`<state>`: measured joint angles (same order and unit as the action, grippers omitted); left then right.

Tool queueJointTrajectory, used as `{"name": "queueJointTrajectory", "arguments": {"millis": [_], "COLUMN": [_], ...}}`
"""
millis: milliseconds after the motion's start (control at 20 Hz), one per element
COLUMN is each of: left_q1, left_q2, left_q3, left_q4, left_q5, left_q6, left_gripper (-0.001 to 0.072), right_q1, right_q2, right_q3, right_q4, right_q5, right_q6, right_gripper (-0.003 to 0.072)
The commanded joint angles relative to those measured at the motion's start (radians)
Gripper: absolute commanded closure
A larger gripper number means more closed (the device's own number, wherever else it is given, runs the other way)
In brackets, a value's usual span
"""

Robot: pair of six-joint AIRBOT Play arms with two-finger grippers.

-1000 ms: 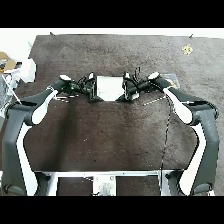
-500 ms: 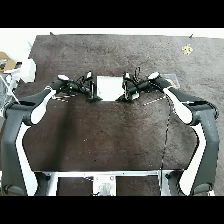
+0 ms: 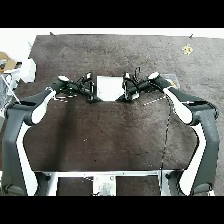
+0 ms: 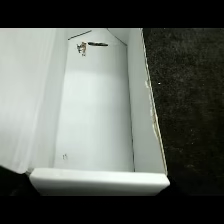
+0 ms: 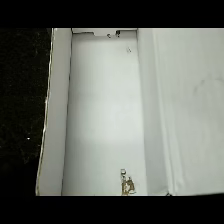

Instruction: Fold the box and place the chain.

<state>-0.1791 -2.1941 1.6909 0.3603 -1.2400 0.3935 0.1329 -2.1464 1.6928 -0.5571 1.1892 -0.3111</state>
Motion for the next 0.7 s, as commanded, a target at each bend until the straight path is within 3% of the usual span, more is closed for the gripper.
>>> {"name": "queueJointTrajectory", "arguments": {"millis": [0,300,350,650], "left_q1": [0.000,-0.001,-0.001,-0.001], "left_q2": [-0.002,-0.002,-0.002,-0.006], "left_q3": [0.000,0.000,0.000,0.000], "left_q4": [-0.003,-0.003,-0.003,-0.003], "left_q5": [0.019,0.023,0.024,0.024], "left_q6": [0.000,0.000,0.000,0.000], "left_gripper": [0.0011,0.0014,0.0057,0.0066], "right_q1": [0.001,0.001,0.001,0.001], "right_q2": [0.000,0.000,0.000,0.000], "right_q3": [0.000,0.000,0.000,0.000], "right_q4": [0.000,0.000,0.000,0.000], "right_q5": [0.000,0.000,0.000,0.000], "right_q6": [0.000,0.000,0.000,0.000], "right_gripper": [0.0239,0.0239,0.0238,0.0238]}}
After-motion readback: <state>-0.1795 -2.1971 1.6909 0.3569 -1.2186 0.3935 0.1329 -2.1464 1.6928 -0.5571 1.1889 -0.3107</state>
